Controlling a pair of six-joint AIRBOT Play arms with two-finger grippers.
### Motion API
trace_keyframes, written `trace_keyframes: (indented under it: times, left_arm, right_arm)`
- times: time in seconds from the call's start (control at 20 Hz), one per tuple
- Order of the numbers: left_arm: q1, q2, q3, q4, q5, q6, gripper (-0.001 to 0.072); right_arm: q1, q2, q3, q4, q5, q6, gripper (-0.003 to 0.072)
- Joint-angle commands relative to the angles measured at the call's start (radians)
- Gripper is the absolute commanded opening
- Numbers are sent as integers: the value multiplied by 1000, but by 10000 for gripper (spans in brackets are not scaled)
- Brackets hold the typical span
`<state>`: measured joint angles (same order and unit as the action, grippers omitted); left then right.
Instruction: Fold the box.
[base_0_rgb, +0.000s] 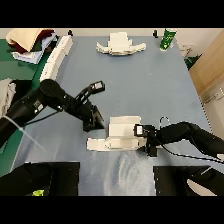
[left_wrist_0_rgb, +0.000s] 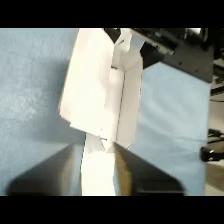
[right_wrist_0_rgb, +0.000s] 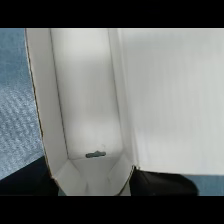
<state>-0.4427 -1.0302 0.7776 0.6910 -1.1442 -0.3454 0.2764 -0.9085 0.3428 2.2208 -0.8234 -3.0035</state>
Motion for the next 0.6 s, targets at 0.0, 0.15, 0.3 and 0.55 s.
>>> trace_keyframes:
  times: [0.0,0.15,0.3,0.55]
  left_arm:
    - [0,94,-210,24,166,204,534]
    - [-42,126,-335,7,270,363,533]
    - [-141,129,-382,4,351,417,532]
    - [-238,100,-388,-100,461,417,524]
  right_arm:
    - [0,0,1,0,0,0,514]
    - [0,0,1,-2,0,0,514]
    - [0,0,1,-3,0,0,514]
    - [0,0,1,-3,0,0,514]
